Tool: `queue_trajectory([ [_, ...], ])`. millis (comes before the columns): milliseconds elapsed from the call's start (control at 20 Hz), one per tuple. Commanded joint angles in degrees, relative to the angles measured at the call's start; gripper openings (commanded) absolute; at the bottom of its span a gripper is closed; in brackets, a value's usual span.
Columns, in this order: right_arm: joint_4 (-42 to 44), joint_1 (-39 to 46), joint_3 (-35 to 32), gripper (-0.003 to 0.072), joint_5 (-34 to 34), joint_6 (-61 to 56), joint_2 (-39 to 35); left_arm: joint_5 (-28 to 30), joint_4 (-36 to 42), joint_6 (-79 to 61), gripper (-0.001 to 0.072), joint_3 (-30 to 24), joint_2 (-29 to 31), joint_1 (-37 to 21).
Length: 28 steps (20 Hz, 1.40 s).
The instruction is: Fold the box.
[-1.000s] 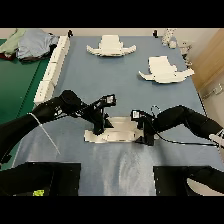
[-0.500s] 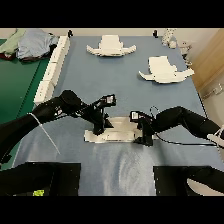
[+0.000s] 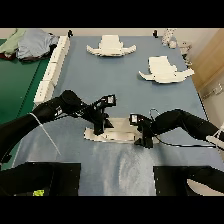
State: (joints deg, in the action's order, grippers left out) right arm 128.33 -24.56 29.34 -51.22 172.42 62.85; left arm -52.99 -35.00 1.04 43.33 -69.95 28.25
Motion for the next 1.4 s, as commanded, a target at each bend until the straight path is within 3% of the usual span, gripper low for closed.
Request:
queue_trajectory([
  [0,-0.4,-0.3,-0.2,0.0579,1.3,-0.1,0.1,0.0,-0.1,0.0,0.0012,0.1,0.0,0.0],
  [500,0.5,-0.3,-0.1,0.0596,0.2,-1.5,-5.9,0.0,-0.1,0.0,0.0012,0.1,0.0,0.0],
  [1350,4.1,-0.4,-4.3,0.0590,4.9,-0.4,-3.9,0.0,-0.1,0.0,0.0012,0.1,0.0,0.0],
])
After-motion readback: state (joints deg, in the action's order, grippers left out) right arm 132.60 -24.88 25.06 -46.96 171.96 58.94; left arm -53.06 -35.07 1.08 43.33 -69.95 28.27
